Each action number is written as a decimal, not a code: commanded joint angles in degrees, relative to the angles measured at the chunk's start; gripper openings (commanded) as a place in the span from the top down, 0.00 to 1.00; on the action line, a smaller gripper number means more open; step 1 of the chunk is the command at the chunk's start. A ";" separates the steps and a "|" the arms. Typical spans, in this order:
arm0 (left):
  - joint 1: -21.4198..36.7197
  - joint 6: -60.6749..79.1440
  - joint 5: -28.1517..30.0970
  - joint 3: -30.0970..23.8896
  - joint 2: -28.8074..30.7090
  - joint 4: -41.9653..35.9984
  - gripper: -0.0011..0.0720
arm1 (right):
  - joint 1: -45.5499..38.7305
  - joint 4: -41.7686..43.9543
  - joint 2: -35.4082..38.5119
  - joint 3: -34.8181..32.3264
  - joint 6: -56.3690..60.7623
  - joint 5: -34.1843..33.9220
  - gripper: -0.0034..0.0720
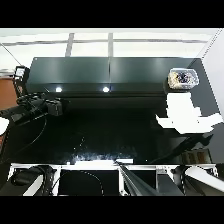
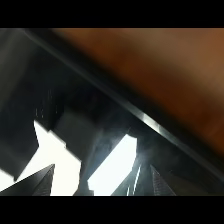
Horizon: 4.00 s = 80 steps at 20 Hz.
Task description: Fold the box and place the chain.
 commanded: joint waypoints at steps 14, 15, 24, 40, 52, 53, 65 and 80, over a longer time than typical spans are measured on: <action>0.02 0.02 -0.66 0.02 -1.40 -0.83 0.02 | 2.86 14.62 -28.83 20.31 -22.88 28.79 0.31; 0.02 0.02 -0.66 0.02 -1.42 -0.81 0.02 | 2.89 14.64 -28.83 20.31 -23.34 29.00 0.40; 0.02 0.02 -0.70 0.02 -1.51 -0.83 0.02 | 5.51 14.78 -28.41 18.49 -25.77 35.85 0.90; -0.17 0.09 -0.33 0.02 -1.64 -4.22 0.02 | 38.58 32.15 5.18 -12.50 -34.88 17.90 0.90; -5.42 5.81 -14.67 0.02 -20.35 -22.34 0.02 | 74.40 41.53 20.00 -32.98 -37.55 -14.97 0.90; -5.38 7.28 -16.37 0.02 -22.49 -23.54 0.02 | 75.30 41.57 20.00 -32.98 -37.13 -15.78 0.90; -4.17 30.91 -17.94 -6.40 -38.05 -43.28 0.02 | 75.58 41.75 20.00 -32.98 -36.35 -16.13 0.90; -6.40 50.88 -26.53 -4.79 -44.70 -44.89 0.79 | 75.58 41.70 20.00 -32.98 -35.50 -16.13 0.90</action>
